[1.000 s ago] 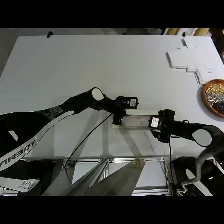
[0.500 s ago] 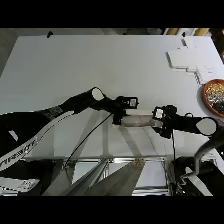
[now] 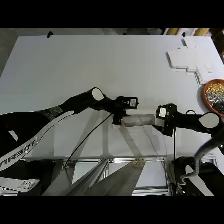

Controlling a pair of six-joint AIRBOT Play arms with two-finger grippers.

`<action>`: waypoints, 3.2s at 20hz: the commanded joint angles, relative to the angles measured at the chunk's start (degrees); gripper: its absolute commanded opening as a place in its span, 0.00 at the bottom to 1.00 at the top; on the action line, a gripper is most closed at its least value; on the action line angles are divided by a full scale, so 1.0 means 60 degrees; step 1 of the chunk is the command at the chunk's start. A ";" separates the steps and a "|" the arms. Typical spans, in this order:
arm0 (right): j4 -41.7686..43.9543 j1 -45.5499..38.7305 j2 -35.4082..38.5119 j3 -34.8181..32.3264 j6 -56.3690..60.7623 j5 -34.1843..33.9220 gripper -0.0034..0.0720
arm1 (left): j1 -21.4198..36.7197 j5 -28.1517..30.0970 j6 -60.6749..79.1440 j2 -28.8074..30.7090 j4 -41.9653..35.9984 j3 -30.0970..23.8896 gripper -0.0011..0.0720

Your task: Fold the box and place the chain.

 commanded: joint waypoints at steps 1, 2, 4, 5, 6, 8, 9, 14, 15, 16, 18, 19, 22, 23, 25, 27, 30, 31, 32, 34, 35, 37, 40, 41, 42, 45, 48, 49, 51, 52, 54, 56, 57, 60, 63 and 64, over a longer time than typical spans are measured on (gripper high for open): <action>0.0758 -0.0211 -0.0561 0.0007 -0.1800 0.0219 0.96 | -0.0007 0.0011 0.0007 0.0007 0.0004 -0.0004 0.03; 0.0816 -0.0211 -0.0772 0.0007 -0.2033 0.0211 0.96 | -0.0007 0.0011 0.0007 0.0007 0.0004 -0.0004 0.03; 0.0841 -0.0215 -0.1180 0.0007 -0.2186 0.0200 0.96 | -0.0007 0.0011 0.0007 0.0007 0.0004 -0.0004 0.03; 0.0867 -0.0302 -0.1370 0.0007 -0.2189 0.0200 0.96 | -0.0007 0.0011 0.0007 0.0007 0.0004 -0.0004 0.03; 0.0892 -0.0419 -0.1541 0.0007 -0.2193 0.0200 0.94 | -0.0007 0.0011 0.0007 0.0007 0.0004 -0.0004 0.03; 0.0914 -0.0652 -0.1891 0.0007 -0.2648 0.0237 0.92 | -0.0007 0.0011 0.0007 0.0007 0.0004 -0.0004 0.03; 0.0994 -0.0685 -0.2062 0.0007 -0.2983 0.0401 0.92 | -0.0007 0.0011 0.0007 0.0007 0.0004 -0.0004 0.03; 0.2390 -0.0685 -0.2728 0.0007 -0.3927 0.0940 0.92 | -0.0007 0.0011 0.0007 0.0007 0.0004 -0.0004 0.03; 0.2310 -0.0685 -0.2779 0.0007 -0.3909 0.1071 0.92 | -0.0007 0.0011 0.0007 0.0007 0.0004 -0.0004 0.03; 0.2200 -0.0685 -0.2812 0.0007 -0.3861 0.1184 0.92 | -0.0007 0.0011 0.0007 0.0007 0.0004 -0.0004 0.03; 0.1931 -0.0685 -0.2820 0.0004 -0.3326 0.1206 0.92 | -0.0007 0.0011 0.0007 0.0007 0.0004 -0.0004 0.03; 0.1898 -0.0685 -0.2820 0.0004 -0.3166 0.1249 0.92 | -0.0007 0.0011 0.0007 0.0007 0.0004 -0.0004 0.03; 0.1898 -0.0685 -0.2823 0.0000 -0.3056 0.1719 0.91 | -0.0007 0.0011 0.0007 0.0007 0.0004 -0.0004 0.03; 0.1854 -0.0685 -0.2823 -0.0004 -0.3056 0.1803 0.89 | -0.0007 0.0011 0.0007 0.0007 0.0004 -0.0004 0.03; 0.1752 -0.0685 -0.2827 -0.0004 -0.3060 0.1617 0.89 | -0.0007 0.0011 0.0007 0.0007 0.0004 -0.0004 0.03; 0.1800 -0.0685 -0.2943 -0.0004 -0.3067 0.1377 0.89 | -0.0007 0.0011 0.0007 0.0007 0.0004 -0.0004 0.03; 0.1814 -0.0685 -0.3027 -0.0004 -0.3111 0.1260 0.78 | -0.0007 0.0011 0.0007 0.0007 0.0004 -0.0004 0.03; 0.1814 -0.0685 -0.3027 -0.0004 -0.3111 0.1195 0.77 | -0.0007 0.0011 0.0007 0.0007 0.0004 -0.0004 0.03; 0.1796 -0.0685 -0.3027 -0.0004 -0.3111 0.1107 0.77 | -0.0007 0.0007 0.0007 0.0007 0.0004 -0.0004 0.03; 0.1778 -0.0685 -0.3027 -0.0004 -0.3173 0.0790 0.77 | -0.0007 0.0011 0.0007 0.0007 0.0004 -0.0004 0.03; 0.1690 -0.0681 -0.3027 -0.0004 -0.3177 0.0597 0.77 | -0.0007 0.0011 0.0007 0.0007 0.0004 -0.0004 0.03; 0.1530 -0.0685 -0.3027 -0.0004 -0.3169 0.0120 0.78 | -0.0007 0.0011 0.0007 0.0007 0.0004 -0.0004 0.03; 0.1559 -0.0681 -0.3027 -0.0004 -0.3355 -0.0029 0.82 | -0.0007 0.0011 0.0007 0.0007 0.0004 -0.0004 0.03; 0.1596 -0.0681 -0.3027 -0.0004 -0.3676 0.0091 0.82 | -0.0007 0.0011 0.0007 0.0007 0.0004 -0.0004 0.03; 0.1625 -0.0681 -0.3027 -0.0004 -0.3887 0.0215 0.84 | -0.0007 0.0011 0.0007 0.0007 0.0004 -0.0004 0.03; 0.1993 -0.0656 -0.3027 -0.0004 -0.3934 0.0204 0.84 | -0.0007 0.0011 0.0007 0.0007 0.0004 -0.0004 0.03; 0.1993 -0.0656 -0.3027 -0.0004 -0.3934 0.0200 0.83 | -0.0007 0.0011 0.0007 0.0007 0.0004 -0.0004 0.03; 0.1996 -0.0656 -0.3027 -0.0004 -0.3934 0.0211 0.77 | -0.0007 0.0011 0.0007 0.0007 0.0004 -0.0004 0.03; 0.2025 -0.0652 -0.3031 -0.0004 -0.3934 0.0273 0.73 | -0.0007 0.0011 0.0007 0.0007 0.0004 -0.0004 0.03; 0.2022 -0.0656 -0.3027 -0.0004 -0.3931 0.0288 0.69 | -0.0007 0.0011 0.0007 0.0007 0.0004 -0.0004 0.03; 0.2022 -0.0656 -0.3031 -0.0004 -0.3927 0.0361 0.62 | -0.0007 0.0011 0.0007 0.0007 0.0004 -0.0004 0.03; 0.2022 -0.0656 -0.3031 -0.0004 -0.3920 0.0426 0.62 | -0.0007 0.0011 0.0007 0.0007 0.0004 -0.0004 0.03; 0.2022 -0.0656 -0.3031 -0.0004 -0.3920 0.0455 0.62 | -0.0007 0.0011 0.0007 0.0007 0.0004 -0.0004 0.03; 0.2178 -0.0656 -0.3027 -0.0004 -0.3916 0.0470 0.88 | -0.0007 0.0011 0.0007 0.0007 0.0004 -0.0004 0.03; 0.2310 -0.0667 -0.3027 -0.0004 -0.3916 0.0699 0.97 | -0.0007 0.0011 0.0007 0.0007 0.0004 -0.0004 0.03; 0.2313 -0.0667 -0.3027 0.0000 -0.3865 0.0772 0.97 | -0.0007 0.0011 0.0007 0.0007 0.0004 -0.0004 0.03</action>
